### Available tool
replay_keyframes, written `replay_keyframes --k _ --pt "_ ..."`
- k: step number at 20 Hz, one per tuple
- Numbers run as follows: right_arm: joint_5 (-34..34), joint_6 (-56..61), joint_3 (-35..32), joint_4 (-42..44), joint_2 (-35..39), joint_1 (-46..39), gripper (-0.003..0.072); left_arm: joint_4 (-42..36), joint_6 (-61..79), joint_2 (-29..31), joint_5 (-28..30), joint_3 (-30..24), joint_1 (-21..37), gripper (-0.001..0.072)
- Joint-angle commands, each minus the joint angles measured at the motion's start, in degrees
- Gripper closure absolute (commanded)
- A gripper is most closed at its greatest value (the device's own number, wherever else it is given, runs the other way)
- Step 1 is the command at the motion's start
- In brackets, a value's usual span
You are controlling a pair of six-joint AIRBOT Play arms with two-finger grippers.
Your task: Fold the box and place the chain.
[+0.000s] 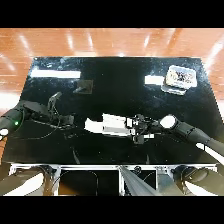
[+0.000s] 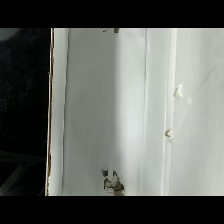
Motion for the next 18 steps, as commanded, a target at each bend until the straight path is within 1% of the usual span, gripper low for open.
replay_keyframes --k 1,3,7,11,14,17,18 --pt "0.0 0.02 -0.02 0.0 -0.02 0.04 0.0142 -4.33 -1.31 -3.54 -1.38 -0.59 -2.58 0.0694" --pt "0.0 0.02 -0.02 0.0 -0.02 0.04 0.0142 -4.63 -0.33 -4.66 -2.38 -0.59 -4.48 0.0694" --pt "0.0 0.02 -0.02 0.0 -0.02 0.04 0.0142 -8.9 -0.24 -6.82 -6.95 -0.59 -7.82 0.0694" --pt "0.0 0.02 -0.02 0.0 -0.02 0.04 0.0142 -9.11 0.13 -8.15 -7.15 -0.57 -10.43 0.0694" --pt "0.0 0.02 -0.02 0.0 -0.02 0.04 0.0142 -9.35 3.52 -8.15 -6.45 0.07 -10.6 0.0693" --pt "0.0 0.02 -0.02 0.0 -0.02 0.04 0.0142 -9.46 3.54 -8.15 -2.03 2.29 -10.49 0.0693" --pt "0.0 0.02 -0.02 0.0 -0.02 0.04 0.0142 -9.49 3.52 -8.15 -1.99 2.8 -10.86 0.0693"
